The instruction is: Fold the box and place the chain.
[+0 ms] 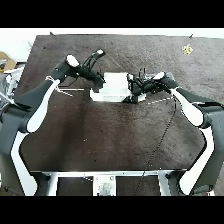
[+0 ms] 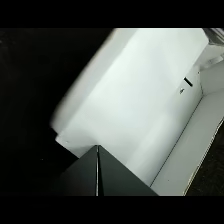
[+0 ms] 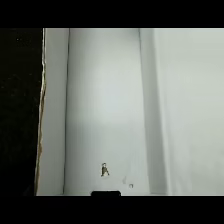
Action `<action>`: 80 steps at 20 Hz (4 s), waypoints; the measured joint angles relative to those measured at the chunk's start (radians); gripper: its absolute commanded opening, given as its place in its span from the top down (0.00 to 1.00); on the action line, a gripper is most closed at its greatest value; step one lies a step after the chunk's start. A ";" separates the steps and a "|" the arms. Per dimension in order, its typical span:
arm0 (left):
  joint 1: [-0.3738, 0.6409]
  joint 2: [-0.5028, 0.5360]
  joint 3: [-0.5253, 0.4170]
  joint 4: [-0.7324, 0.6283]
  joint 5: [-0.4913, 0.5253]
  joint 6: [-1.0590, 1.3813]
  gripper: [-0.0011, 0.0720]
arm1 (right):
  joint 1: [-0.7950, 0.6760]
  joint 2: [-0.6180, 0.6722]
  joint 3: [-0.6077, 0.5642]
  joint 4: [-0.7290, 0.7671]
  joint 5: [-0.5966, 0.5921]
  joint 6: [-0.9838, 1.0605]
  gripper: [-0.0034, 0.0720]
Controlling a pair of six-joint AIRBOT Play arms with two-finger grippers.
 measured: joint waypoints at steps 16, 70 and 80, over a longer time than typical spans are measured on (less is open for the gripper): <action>-0.007 0.121 -0.192 0.137 -0.105 0.536 0.05 | 0.000 0.000 0.000 0.002 0.000 0.002 0.37; -0.050 0.010 -0.222 -0.058 0.024 0.600 0.47 | 0.000 0.000 0.000 0.003 0.001 0.004 0.37; 0.083 0.091 -0.111 -0.080 -0.206 0.256 0.97 | 0.000 0.000 0.000 0.003 0.000 0.003 0.37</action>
